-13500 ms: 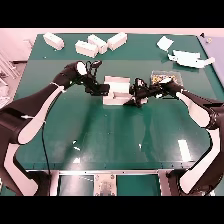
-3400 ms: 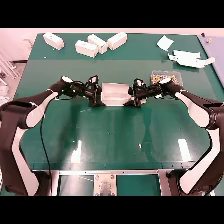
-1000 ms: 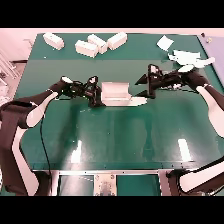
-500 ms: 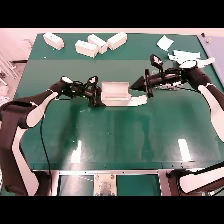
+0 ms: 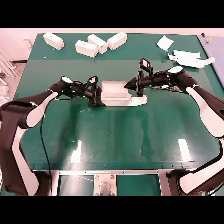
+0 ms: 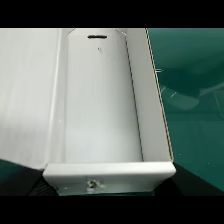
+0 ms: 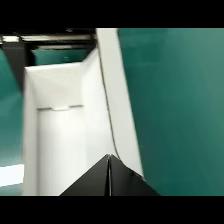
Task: Fold the box and place the chain.
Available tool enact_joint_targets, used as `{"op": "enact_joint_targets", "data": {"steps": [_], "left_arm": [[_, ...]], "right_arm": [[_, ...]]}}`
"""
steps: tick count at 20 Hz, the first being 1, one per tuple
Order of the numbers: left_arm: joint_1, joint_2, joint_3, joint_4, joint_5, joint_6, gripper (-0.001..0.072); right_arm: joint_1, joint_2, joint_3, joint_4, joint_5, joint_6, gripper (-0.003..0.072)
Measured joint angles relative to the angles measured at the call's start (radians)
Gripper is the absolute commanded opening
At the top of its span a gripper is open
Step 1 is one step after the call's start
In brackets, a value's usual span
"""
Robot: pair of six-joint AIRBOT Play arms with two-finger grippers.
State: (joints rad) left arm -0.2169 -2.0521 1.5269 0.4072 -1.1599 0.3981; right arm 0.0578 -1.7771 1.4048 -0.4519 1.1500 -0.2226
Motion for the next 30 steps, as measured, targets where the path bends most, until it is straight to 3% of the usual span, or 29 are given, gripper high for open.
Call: {"op": "enact_joint_targets", "data": {"steps": [7, 18, 25, 30], "left_arm": [[0.000, 0.000, 0.000, 0.000, 0.000, 0.000, 0.0469], [0.000, 0.000, 0.000, 0.000, 0.000, 0.000, 0.0469], [0.000, 0.000, 0.000, 0.000, 0.002, 0.000, 0.0469], [-0.001, 0.000, 0.000, 0.000, 0.003, 0.000, 0.0469]], "right_arm": [[0.002, -0.048, 0.001, 0.007, -0.134, -0.035, 0.0008], [0.009, -0.117, 0.025, -0.005, -0.138, -0.047, 0.0008], [-0.016, 0.031, 0.039, -0.104, -0.137, 0.066, 0.0004], [-0.029, 0.200, -0.069, -0.223, -0.145, 0.194, 0.0019]]}}
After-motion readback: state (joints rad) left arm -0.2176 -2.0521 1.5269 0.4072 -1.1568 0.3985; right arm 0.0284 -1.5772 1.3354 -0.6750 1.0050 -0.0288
